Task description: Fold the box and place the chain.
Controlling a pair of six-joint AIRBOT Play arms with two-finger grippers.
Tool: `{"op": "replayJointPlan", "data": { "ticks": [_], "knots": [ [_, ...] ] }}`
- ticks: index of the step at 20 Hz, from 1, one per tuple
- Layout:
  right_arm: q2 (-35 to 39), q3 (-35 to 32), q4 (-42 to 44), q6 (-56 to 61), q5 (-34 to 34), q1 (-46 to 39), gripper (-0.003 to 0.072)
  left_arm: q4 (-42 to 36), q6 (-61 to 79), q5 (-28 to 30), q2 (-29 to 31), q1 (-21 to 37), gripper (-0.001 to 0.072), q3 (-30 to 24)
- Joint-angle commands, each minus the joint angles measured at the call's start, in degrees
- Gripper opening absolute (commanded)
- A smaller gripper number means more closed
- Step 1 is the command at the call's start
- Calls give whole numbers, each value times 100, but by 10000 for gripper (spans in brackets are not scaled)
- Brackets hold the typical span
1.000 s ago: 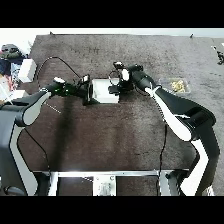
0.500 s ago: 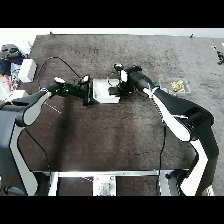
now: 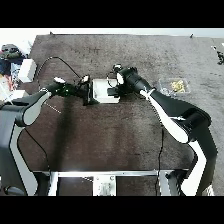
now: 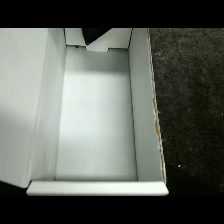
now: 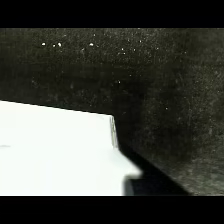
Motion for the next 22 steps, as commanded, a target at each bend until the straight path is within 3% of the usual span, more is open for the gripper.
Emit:
{"op": "replayJointPlan", "data": {
  "ticks": [1,7,9,15,16,17,22],
  "knots": [
    [-20,7,-133,151,-70,55,18,0,2,2,-4,4,230,-2],
    [-28,48,-140,286,17,52,18,0,2,2,-4,4,230,-2],
    [-24,59,-140,470,15,44,242,0,2,2,-4,4,230,-2],
    [133,61,-96,470,168,33,247,0,2,2,-4,4,230,-2],
    [184,61,-98,468,190,31,373,0,2,2,-4,4,230,-2],
    [225,61,-96,413,214,33,436,0,2,2,-4,4,230,-2],
    [584,72,-37,-310,525,-17,437,0,2,2,-4,4,231,-2]
  ]
}}
